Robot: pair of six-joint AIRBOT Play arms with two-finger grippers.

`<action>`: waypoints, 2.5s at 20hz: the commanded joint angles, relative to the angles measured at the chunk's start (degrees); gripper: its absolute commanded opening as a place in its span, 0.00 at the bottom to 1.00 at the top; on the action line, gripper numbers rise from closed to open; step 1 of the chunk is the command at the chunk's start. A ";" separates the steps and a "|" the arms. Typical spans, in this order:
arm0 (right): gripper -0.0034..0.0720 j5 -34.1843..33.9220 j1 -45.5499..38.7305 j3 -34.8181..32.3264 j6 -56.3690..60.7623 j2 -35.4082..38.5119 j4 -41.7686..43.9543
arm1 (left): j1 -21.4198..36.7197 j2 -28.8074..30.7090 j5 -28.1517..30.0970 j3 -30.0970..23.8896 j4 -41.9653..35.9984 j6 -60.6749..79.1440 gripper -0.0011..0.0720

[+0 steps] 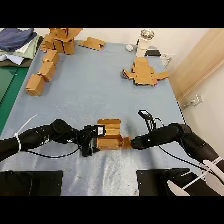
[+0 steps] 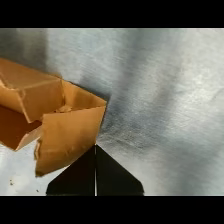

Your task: Fold the box.

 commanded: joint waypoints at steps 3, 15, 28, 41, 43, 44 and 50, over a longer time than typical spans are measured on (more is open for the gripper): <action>0.05 1.01 1.46 0.81 -0.55 2.16 5.40 | -0.11 -0.02 0.13 0.07 -0.13 -0.07 0.51; 0.46 2.01 2.58 1.14 -0.52 2.43 6.43 | -0.11 -0.02 0.13 0.07 -0.11 -0.04 0.51; 0.73 1.66 7.28 7.91 5.05 -6.80 7.04 | -0.11 -0.04 0.13 0.07 -0.13 -0.04 0.51; 0.63 -17.05 29.79 32.52 48.65 -31.30 -28.92 | -0.11 -0.02 0.13 0.07 -0.13 -0.04 0.51; 0.63 -17.09 30.25 32.81 50.51 -33.38 -28.92 | -0.11 -0.02 0.13 0.07 -0.13 -0.04 0.51; 0.54 -17.09 30.23 32.81 50.77 -34.12 -28.94 | -0.11 -0.02 0.13 0.07 -0.13 -0.04 0.51; 0.05 -18.25 30.36 32.81 51.32 -35.06 -29.22 | -0.13 -0.02 0.13 0.07 -0.13 -0.04 0.51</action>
